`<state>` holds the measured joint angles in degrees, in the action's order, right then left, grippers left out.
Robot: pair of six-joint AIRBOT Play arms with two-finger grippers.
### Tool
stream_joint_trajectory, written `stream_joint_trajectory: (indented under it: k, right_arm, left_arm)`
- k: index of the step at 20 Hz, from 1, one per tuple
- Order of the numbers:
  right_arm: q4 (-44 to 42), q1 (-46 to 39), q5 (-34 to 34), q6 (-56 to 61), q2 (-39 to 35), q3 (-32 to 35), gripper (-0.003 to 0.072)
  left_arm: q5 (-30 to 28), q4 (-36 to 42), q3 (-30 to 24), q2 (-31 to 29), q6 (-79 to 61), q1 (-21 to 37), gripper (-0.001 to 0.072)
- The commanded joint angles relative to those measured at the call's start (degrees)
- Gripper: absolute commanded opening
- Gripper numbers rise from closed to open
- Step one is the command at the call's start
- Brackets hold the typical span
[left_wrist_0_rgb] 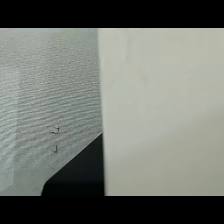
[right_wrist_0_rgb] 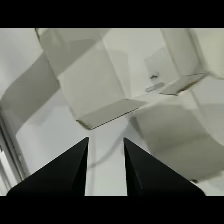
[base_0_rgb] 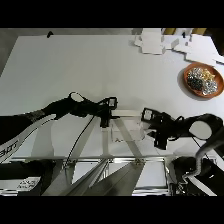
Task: Fold the box and place the chain.
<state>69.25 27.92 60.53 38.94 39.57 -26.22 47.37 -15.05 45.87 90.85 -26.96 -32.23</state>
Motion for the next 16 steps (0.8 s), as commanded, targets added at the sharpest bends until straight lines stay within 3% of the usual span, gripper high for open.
stream_joint_trajectory:
  k: [1, 3, 6, 12, 16]
  right_arm:
    - [3.7, 6.3, -4.1, -6.1, -2.2, 5.7, 0.0356]
    - [3.9, 10.4, -7.6, -8.9, -2.8, 8.4, 0.0507]
    - [3.9, 14.3, -15.8, -8.9, -2.8, 11.5, 0.0595]
    - [4.3, 14.7, -25.8, -8.9, -1.0, 11.7, 0.0604]
    - [7.3, 14.7, -26.7, -9.0, 1.0, 11.7, 0.0604]
  left_arm:
    - [0.0, 0.0, 0.0, 0.0, 0.0, 0.0, 0.0010]
    - [0.0, 0.0, 0.0, 0.0, 0.0, 0.0, 0.0010]
    - [0.0, 0.0, 0.0, 0.0, 0.0, 0.0, 0.0010]
    - [0.0, 0.0, 0.0, 0.0, 0.0, 0.0, 0.0010]
    - [0.0, 0.0, 0.0, 0.0, 0.0, 0.0, 0.0010]
